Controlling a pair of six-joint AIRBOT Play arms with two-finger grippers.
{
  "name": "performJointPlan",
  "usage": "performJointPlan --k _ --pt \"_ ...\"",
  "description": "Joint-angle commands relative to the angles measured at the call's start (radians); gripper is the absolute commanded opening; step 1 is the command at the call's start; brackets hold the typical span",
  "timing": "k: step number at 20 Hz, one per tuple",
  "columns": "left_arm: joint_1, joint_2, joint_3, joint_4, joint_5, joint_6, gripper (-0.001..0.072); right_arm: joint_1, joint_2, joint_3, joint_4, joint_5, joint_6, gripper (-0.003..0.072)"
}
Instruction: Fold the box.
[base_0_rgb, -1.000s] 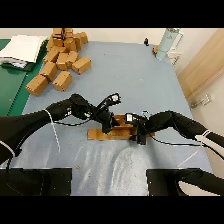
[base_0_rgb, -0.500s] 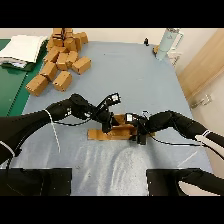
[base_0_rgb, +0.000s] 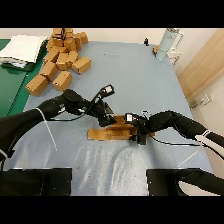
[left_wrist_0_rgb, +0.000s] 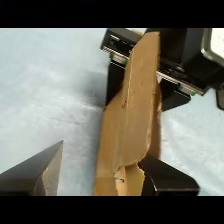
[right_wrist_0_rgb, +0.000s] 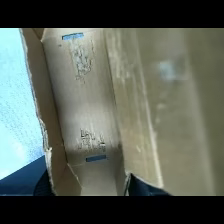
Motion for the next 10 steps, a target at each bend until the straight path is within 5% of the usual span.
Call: performJointPlan --k 1,5,7,10 --pt "0.053 0.068 0.001 0.119 -0.051 -0.154 0.0558 0.001 0.000 0.001 0.000 0.000 0.000 0.0518" --pt "0.101 0.137 0.001 0.391 -0.294 -0.643 0.0540 0.001 0.000 0.001 0.000 0.000 0.000 0.0518" --pt "0.085 0.133 -0.003 0.426 -0.461 -0.815 0.0024 0.001 0.000 0.001 0.000 0.000 0.000 0.0518" --pt "-0.004 0.132 -0.037 0.362 -0.492 -0.988 0.0011 0.001 0.000 0.001 0.000 0.000 0.000 0.0518"
